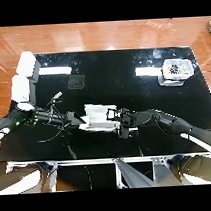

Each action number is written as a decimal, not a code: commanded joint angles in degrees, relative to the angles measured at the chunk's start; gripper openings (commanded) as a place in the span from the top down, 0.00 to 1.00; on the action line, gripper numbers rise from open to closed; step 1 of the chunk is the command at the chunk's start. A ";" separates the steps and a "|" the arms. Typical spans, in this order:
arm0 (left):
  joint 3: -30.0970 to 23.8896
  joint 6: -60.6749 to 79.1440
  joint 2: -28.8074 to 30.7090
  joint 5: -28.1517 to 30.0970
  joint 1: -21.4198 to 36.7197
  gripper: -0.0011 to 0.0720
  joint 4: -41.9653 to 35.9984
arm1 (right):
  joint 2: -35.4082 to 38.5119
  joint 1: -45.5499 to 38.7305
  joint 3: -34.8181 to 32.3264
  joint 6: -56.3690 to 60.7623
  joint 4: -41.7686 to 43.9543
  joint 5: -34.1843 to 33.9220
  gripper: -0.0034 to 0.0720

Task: Fold the box and place the chain.

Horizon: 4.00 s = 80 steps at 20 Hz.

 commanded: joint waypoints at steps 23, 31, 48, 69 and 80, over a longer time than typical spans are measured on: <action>1.40 -12.92 5.84 12.94 -12.83 0.24 7.69 | 0.00 0.04 -0.02 0.02 0.00 0.00 0.93; 5.27 -23.96 5.84 16.28 -20.57 0.24 16.74 | 0.00 0.04 -0.02 0.02 0.00 0.00 0.93; 10.73 -59.63 5.79 21.70 -37.05 0.26 49.46 | 0.00 0.04 -0.02 0.00 0.00 0.00 0.93; 15.34 -65.24 1.57 14.93 -38.60 0.51 53.68 | 0.00 0.04 0.00 0.02 0.00 0.00 0.93; 18.25 -66.51 -2.80 12.35 -39.67 0.56 56.13 | 0.00 0.04 -0.02 0.00 -0.02 0.00 0.93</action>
